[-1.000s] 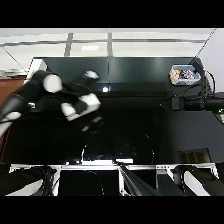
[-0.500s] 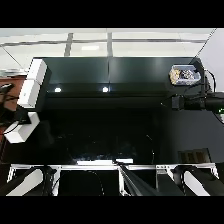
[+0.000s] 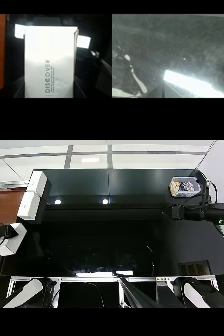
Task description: Fold the box and place the chain.
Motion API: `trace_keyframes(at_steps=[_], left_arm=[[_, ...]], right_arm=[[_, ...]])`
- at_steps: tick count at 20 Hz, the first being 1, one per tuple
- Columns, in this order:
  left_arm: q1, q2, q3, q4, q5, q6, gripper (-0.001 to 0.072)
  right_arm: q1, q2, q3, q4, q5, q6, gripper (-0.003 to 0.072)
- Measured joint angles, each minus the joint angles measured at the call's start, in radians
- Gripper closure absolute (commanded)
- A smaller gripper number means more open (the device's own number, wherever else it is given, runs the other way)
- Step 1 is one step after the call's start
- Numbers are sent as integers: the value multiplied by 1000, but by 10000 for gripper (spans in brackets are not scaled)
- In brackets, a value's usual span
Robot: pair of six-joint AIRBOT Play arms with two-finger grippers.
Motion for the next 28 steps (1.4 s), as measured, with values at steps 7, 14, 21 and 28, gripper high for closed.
trace_keyframes(at_steps=[7,14,21,28], left_arm=[[-71,-99,0,-40,155,124,349],[-102,-162,41,-78,193,110,-9],[-202,-122,301,-180,82,-137,687],[-466,166,84,-311,99,-214,687]], right_arm=[[1,0,0,-1,-17,23,666],[2,0,0,-1,-19,38,666],[84,-2,-24,-55,-167,39,667],[174,-2,-55,-136,-345,39,666]])
